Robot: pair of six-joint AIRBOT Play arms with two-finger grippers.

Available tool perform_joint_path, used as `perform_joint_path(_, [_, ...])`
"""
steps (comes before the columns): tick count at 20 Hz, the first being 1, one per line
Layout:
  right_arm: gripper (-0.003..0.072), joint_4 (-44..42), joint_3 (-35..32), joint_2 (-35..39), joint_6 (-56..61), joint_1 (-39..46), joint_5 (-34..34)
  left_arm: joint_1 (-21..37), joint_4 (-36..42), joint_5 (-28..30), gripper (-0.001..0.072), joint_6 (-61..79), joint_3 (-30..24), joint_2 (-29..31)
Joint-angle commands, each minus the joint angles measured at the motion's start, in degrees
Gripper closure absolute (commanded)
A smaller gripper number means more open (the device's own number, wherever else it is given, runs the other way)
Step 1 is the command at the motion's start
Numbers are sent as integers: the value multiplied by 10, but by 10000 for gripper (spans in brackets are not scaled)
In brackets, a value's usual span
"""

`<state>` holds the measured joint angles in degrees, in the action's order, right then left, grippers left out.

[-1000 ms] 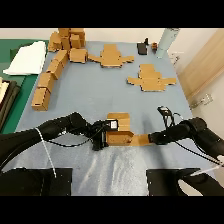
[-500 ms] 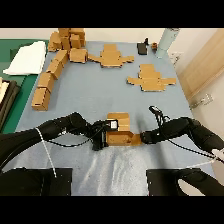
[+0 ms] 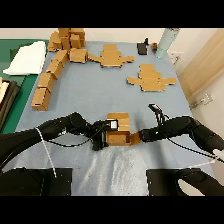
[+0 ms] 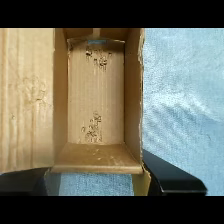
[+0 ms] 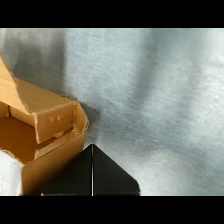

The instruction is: Fold the box.

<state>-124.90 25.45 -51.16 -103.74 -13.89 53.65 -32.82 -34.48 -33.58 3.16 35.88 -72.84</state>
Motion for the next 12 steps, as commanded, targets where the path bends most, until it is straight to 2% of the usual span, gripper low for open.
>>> perform_joint_path(1, [680,-11,14,6,-3,-12,9,0,0,0,242,0,0,0])
perform_joint_path(2, [624,-11,19,6,-3,-20,8,0,0,0,242,0,0,0])
perform_joint_path(4, [264,-11,28,5,-3,-33,9,0,0,0,242,0,0,0])
perform_joint_path(5, [244,-11,31,5,-2,-38,8,0,0,0,242,0,0,0])
perform_joint_path(12, [244,-14,32,5,-2,-43,8,0,0,0,242,0,0,0])
